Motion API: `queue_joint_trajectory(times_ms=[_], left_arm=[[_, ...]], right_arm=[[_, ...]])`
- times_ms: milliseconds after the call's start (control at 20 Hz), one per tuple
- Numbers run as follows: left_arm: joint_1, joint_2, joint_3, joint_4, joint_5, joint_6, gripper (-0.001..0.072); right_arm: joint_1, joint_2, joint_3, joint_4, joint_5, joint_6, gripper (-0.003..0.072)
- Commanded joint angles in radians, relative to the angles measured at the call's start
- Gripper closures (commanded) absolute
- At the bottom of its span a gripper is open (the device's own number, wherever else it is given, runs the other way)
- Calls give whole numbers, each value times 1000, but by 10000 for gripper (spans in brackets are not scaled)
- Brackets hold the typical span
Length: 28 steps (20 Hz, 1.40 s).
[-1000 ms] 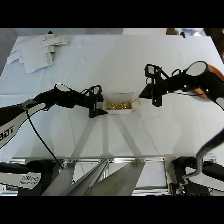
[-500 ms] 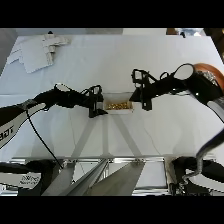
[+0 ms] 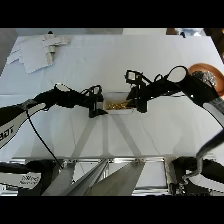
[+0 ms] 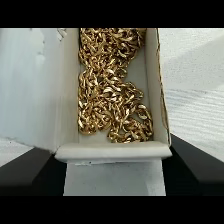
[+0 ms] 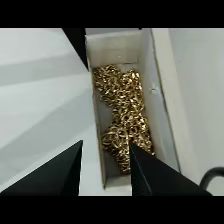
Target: Fold the box and place the chain.
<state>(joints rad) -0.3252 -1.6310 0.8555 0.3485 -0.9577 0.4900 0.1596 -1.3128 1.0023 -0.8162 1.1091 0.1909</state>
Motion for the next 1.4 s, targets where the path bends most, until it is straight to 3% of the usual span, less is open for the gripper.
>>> queue_joint_trajectory(times_ms=[0, 200, 500, 700, 950, 1150, 1350], left_arm=[[0, 0, 0, 0, 0, 0, 618], [0, 0, 0, 0, 0, 0, 618], [0, 0, 0, 0, 0, 0, 618], [0, 0, 0, 0, 0, 0, 618], [0, 0, 0, 0, 0, 0, 618], [0, 0, 0, 0, 0, 0, 618], [0, 0, 0, 0, 0, 0, 618]], right_arm=[[-4, 36, 30, 0, 116, 124, 373], [-51, 53, 166, 0, 230, 214, 375], [-100, -127, 325, 0, 83, 261, 373], [-98, -288, 352, 68, 76, 284, 373], [-97, -351, 352, 229, 271, 279, 373], [-48, -354, 352, 180, 285, 295, 392], [11, -354, 351, 57, 215, 215, 389]])
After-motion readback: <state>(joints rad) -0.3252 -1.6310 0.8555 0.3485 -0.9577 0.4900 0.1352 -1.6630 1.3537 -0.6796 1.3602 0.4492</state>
